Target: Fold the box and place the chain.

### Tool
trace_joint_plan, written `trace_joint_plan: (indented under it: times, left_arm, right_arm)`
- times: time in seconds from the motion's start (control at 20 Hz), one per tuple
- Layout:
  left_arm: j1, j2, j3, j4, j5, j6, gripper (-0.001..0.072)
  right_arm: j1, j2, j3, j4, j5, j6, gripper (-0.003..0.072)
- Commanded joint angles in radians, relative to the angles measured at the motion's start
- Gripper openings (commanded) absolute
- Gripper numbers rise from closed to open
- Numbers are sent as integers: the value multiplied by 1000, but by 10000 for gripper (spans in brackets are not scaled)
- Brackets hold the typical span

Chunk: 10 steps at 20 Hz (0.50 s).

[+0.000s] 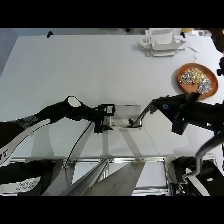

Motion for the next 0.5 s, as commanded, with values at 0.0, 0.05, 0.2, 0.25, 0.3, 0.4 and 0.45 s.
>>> trace_joint_plan:
  times: [0.0,0.05,0.2,0.25,0.3,0.4,0.45]
  left_arm:
    - [0,0,0,0,0,0,250]
    - [0,0,0,0,0,0,250]
    - [0,0,0,0,0,0,250]
    - [0,0,0,0,0,0,250]
    - [0,0,0,0,0,0,250]
    - [0,0,0,0,0,0,250]
    - [0,0,0,0,0,0,250]
  right_arm:
    - [12,-95,1,78,13,-98,16]
    - [35,-134,1,78,14,-115,16]
    - [142,-238,1,34,-5,-113,16]
    - [183,-270,1,-9,-21,-112,16]
    - [214,-296,1,-50,-39,-100,16]
    - [256,-341,1,-117,-65,-70,16]
    - [264,-359,1,-134,-68,-59,16]
